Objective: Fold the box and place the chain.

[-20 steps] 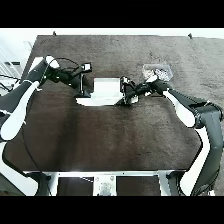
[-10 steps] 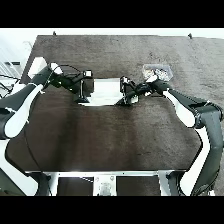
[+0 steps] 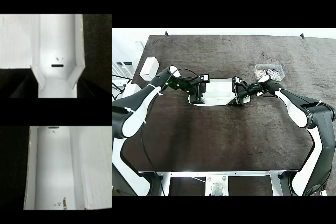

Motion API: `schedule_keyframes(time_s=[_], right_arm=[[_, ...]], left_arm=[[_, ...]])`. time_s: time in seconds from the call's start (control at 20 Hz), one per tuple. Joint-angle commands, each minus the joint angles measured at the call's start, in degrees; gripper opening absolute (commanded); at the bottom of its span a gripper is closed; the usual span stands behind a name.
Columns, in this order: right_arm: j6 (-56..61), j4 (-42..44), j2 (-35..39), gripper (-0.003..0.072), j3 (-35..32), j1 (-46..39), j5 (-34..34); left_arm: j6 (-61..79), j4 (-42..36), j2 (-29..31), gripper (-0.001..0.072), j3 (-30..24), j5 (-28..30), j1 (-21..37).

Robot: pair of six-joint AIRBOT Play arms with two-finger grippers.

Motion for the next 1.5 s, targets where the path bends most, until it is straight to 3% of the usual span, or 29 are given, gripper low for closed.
schedule_keyframes(time_s=[0.0, 0.05, 0.25, 0.35, 1.05, 1.15, 1.35, 1.4, 1.45], right_arm=[[0.00, 0.02, 0.04, 0.0427, -0.02, 0.00, 0.00], [0.02, 0.02, 0.04, 0.0427, -0.02, 0.00, 0.00], [0.00, 0.02, 0.04, 0.0427, -0.02, 0.00, 0.00], [0.00, 0.02, 0.04, 0.0427, -0.02, 0.00, 0.00], [0.00, 0.02, 0.04, 0.0427, -0.02, 0.00, 0.00], [0.02, 0.02, 0.04, 0.0427, -0.02, 0.00, 0.00], [0.00, 0.02, 0.04, 0.0427, -0.02, 0.00, 0.00], [0.00, 0.02, 0.04, 0.0427, -0.02, 0.00, 0.00], [0.00, 0.02, 0.04, 0.0427, -0.02, 0.00, 0.00]], left_arm=[[0.55, -0.02, -0.11, 0.0532, 0.00, 0.94, -0.31], [1.03, -0.04, -0.11, 0.0417, 0.00, 0.90, -0.31], [3.80, -3.26, -0.37, 0.0414, 0.00, -0.35, -0.31], [3.85, -5.33, -0.46, 0.0227, 0.00, -0.31, -0.31], [10.23, -15.76, -2.82, 0.0232, 0.00, 0.55, -0.52], [10.23, -15.76, -2.82, 0.0419, 0.00, 0.48, -0.52], [10.19, -15.30, -2.82, 0.0439, 0.00, -0.92, -0.52], [9.92, -15.08, -2.82, 0.0631, 0.00, -1.36, -0.52], [8.52, -15.08, -2.82, 0.0677, 0.00, -1.11, -0.52]])
